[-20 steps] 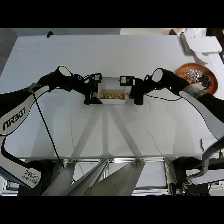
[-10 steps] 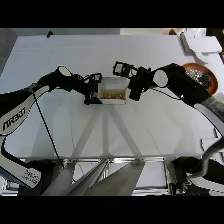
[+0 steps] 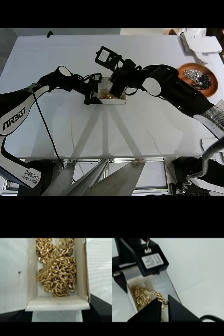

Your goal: Fold the box and place the chain.

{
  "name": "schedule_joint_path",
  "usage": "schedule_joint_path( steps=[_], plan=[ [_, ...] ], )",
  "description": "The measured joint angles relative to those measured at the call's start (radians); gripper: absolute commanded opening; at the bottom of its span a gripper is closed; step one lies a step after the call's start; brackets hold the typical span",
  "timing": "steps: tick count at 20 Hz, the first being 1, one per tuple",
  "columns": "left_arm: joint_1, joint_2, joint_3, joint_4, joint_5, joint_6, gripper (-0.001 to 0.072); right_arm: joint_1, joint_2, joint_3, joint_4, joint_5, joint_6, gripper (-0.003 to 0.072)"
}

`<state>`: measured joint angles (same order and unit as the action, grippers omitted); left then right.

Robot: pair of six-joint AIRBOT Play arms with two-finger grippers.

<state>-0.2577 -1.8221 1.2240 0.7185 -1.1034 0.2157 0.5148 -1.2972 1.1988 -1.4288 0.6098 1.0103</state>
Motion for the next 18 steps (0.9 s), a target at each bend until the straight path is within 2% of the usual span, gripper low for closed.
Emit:
schedule_joint_path(
  steps=[2,3,5,6,11,13,15,18],
  plan=[
    [0.0,0.0,0.0,0.0,0.0,0.0,0.0275,0.006,0.0,0.002,0.0,-0.011,0.016,0.0015],
    [0.0,0.0,0.0,0.0,0.0,0.0,0.0275,0.008,0.0,0.002,-0.001,-0.018,0.023,0.0053],
    [0.0,0.0,0.0,0.0,0.0,0.0,0.0275,0.011,0.0,0.003,-0.004,-0.021,0.031,0.0339],
    [0.0,0.0,0.0,0.0,0.0,0.0,0.0275,0.011,0.0,0.003,-0.005,-0.024,0.033,0.038],
    [0.0,0.0,0.0,0.0,0.0,0.0,0.0275,0.011,0.0,0.003,-0.021,-0.025,0.037,0.0373],
    [0.0,0.0,0.0,0.0,0.0,0.0,0.0275,-0.001,0.0,0.004,-0.029,-0.026,0.038,0.0317],
    [0.0,0.0,0.0,0.0,0.0,0.0,0.0275,-0.034,-0.003,0.014,-0.037,-0.022,0.067,0.0317],
    [0.0,0.0,0.0,0.0,0.0,0.0,0.0275,-0.101,-0.052,0.108,-0.037,0.08,0.132,0.0318]
  ],
)
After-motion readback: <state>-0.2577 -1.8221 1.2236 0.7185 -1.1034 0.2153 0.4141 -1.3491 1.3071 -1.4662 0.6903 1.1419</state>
